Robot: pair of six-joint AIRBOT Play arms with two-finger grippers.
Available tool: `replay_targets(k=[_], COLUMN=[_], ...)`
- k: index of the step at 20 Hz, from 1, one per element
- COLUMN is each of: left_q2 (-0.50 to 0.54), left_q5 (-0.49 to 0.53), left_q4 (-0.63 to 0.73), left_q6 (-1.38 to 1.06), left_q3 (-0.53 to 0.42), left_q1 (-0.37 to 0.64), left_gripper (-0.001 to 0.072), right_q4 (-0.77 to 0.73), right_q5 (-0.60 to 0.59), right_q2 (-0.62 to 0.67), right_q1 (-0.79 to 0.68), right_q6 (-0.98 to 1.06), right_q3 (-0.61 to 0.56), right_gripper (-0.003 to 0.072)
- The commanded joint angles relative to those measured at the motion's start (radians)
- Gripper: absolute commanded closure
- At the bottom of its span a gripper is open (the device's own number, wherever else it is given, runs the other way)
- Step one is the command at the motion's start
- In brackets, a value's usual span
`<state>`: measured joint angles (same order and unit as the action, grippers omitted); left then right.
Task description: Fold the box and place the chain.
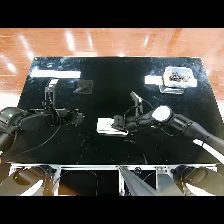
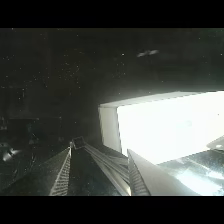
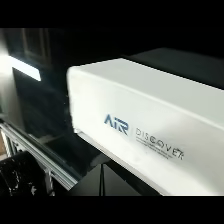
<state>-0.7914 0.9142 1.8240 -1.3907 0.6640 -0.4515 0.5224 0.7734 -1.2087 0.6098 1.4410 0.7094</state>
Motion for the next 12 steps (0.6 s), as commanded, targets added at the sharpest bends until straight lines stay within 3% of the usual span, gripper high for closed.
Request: replay_targets(k=[1,5,10,12], left_q2=[-0.001,-0.001,-0.02,-0.063], left_q5=[-0.001,-0.003,0.078,0.159], left_q4=[-0.001,-0.003,-0.001,-0.001], left_q6=[0.0,-0.027,-0.433,-0.581], left_q3=[0.0,0.0,0.097,0.158], left_q1=[0.0,0.0,0.003,0.002], left_gripper=[0.0243,0.0243,0.0243,0.0234], right_q4=[-0.031,0.039,0.18,0.246], right_q5=[0.02,0.103,0.27,0.31], right_q2=[0.056,0.162,0.236,0.242], right_q1=[-0.061,-0.225,-0.395,-0.42], right_q6=[-0.04,-0.055,-0.056,-0.056], right_q3=[0.019,0.019,0.018,0.018], right_gripper=[0.0654,0.0654,0.0654,0.0654])
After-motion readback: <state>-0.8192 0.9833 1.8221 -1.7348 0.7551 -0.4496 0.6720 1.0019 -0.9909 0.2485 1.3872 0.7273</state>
